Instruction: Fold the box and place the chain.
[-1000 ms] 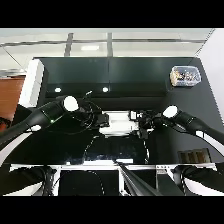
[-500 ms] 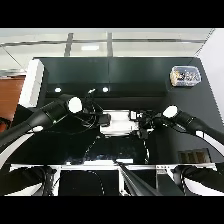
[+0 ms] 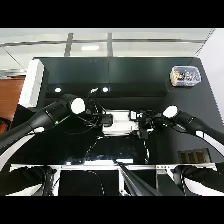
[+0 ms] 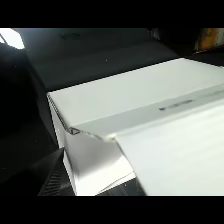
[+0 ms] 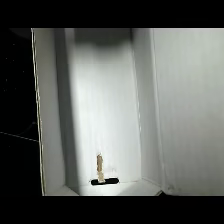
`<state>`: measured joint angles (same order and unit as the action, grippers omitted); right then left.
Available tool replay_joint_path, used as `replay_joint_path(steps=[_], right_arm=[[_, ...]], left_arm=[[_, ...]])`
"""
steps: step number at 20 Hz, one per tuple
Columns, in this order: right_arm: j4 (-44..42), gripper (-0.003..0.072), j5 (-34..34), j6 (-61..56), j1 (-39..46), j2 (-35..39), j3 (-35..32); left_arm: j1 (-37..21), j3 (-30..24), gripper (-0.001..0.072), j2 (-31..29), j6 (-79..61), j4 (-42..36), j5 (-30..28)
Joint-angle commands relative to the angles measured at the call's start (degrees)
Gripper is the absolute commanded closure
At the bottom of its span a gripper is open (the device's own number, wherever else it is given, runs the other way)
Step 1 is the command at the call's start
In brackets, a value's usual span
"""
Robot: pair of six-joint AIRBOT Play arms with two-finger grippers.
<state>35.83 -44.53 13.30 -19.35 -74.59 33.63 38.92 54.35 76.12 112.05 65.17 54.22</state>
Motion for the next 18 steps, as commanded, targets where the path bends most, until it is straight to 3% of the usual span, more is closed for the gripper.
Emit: replay_joint_path(steps=[1, 8, 18], right_arm=[[0.0, 0.0629, 0.0, 0.0, -0.1, 0.0, 0.0], [0.0, 0.0629, 0.0, 0.0, 0.0, 0.0, 0.0], [0.0, 0.0629, 0.0, 0.0, 0.0, 0.0, 0.0]], left_arm=[[0.2, 0.2, 0.0214, 0.0, 3.6, 1.9, 0.8], [2.8, 0.2, 0.0245, 0.5, 11.4, 10.8, 1.5], [5.9, 3.0, 0.0266, 2.2, 13.7, 12.2, 3.5]])
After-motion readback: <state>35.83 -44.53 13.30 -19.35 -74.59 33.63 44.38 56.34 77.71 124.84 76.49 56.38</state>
